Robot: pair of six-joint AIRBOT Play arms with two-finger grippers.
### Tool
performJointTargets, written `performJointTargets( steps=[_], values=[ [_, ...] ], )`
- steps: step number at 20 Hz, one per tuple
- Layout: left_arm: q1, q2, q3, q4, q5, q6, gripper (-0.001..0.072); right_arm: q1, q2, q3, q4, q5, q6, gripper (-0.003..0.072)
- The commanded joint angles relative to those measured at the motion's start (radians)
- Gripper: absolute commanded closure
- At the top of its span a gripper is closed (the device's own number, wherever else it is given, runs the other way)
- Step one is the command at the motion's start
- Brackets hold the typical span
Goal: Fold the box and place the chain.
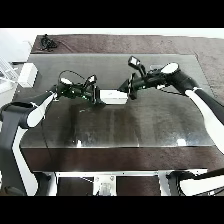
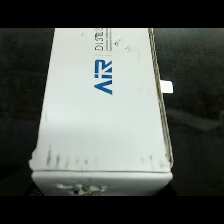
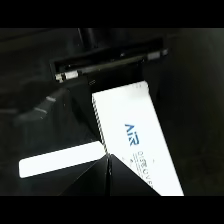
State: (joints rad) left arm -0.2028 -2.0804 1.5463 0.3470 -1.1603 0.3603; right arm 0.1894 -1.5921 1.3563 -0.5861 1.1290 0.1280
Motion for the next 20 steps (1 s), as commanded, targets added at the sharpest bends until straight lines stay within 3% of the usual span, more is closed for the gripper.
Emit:
performJointTargets(
  steps=[1, 4, 7, 12, 16, 17, 18, 19, 20],
  values=[
    [0.000, 0.001, 0.001, 0.004, -0.001, 0.006, 0.0232, 0.000, 0.140, 0.002, 0.029, -0.003, 0.101, 0.0685],
    [0.000, 0.001, 0.001, 0.004, -0.001, 0.006, 0.0232, -0.001, 0.243, -0.014, 0.023, -0.003, 0.222, 0.0685],
    [0.000, 0.001, 0.001, 0.005, -0.001, 0.006, 0.0232, -0.005, 0.395, -0.090, -0.088, -0.018, 0.356, 0.0685],
    [0.000, 0.001, 0.001, -0.051, -0.004, 0.006, 0.0232, -0.008, 0.709, -0.386, -0.345, -0.150, 0.562, 0.0684],
    [-0.002, 0.001, 0.001, -0.119, -0.003, 0.006, 0.0233, -0.076, 0.858, -0.591, -0.367, -0.179, 0.607, 0.0683],
    [-0.002, 0.003, 0.001, -0.138, -0.003, 0.006, 0.0264, -0.096, 0.877, -0.624, -0.365, -0.179, 0.618, 0.0683],
    [0.001, 0.012, 0.001, -0.148, -0.008, 0.002, 0.0619, -0.112, 0.887, -0.644, -0.365, -0.179, 0.634, 0.0683],
    [0.007, 0.024, 0.005, -0.146, -0.012, -0.014, 0.0688, -0.126, 0.895, -0.656, -0.366, -0.179, 0.643, 0.0683],
    [0.014, 0.045, 0.005, -0.143, 0.006, -0.055, 0.0689, -0.137, 0.897, -0.660, -0.366, -0.179, 0.643, 0.0683]
  ],
)
